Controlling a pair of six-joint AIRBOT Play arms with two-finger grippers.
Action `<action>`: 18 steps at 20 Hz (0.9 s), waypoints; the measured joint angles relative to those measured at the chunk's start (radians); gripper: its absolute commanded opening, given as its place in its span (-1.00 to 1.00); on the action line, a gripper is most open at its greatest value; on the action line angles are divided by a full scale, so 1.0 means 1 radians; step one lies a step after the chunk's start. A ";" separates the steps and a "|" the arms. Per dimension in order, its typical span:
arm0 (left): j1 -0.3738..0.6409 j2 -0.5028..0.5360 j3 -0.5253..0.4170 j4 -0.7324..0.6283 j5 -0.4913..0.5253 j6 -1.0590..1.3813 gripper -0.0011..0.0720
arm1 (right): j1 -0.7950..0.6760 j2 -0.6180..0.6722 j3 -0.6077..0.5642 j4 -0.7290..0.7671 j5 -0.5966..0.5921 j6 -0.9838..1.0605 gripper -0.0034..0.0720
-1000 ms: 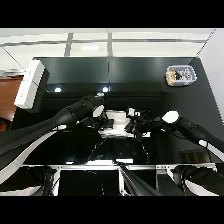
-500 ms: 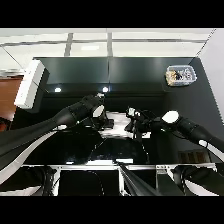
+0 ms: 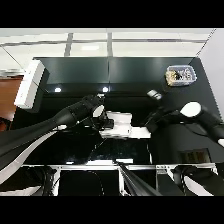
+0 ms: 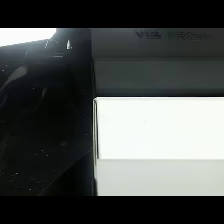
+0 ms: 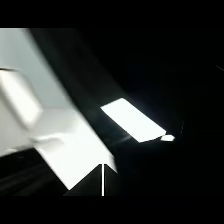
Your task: Fold the box and place the chain.
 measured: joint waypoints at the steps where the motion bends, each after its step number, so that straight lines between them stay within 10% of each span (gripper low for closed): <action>1: 0.000 0.000 0.000 0.000 0.000 0.000 -0.90 | -0.064 0.013 0.002 -0.032 0.025 0.089 -0.87; 9: 0.000 0.000 0.000 -0.002 -0.004 0.000 -0.90 | -0.382 0.039 -0.163 0.056 0.090 0.369 -0.87; 18: 0.000 0.000 0.000 -0.006 0.000 -0.001 -0.90 | -0.219 -0.025 -0.304 0.317 0.014 0.251 -0.87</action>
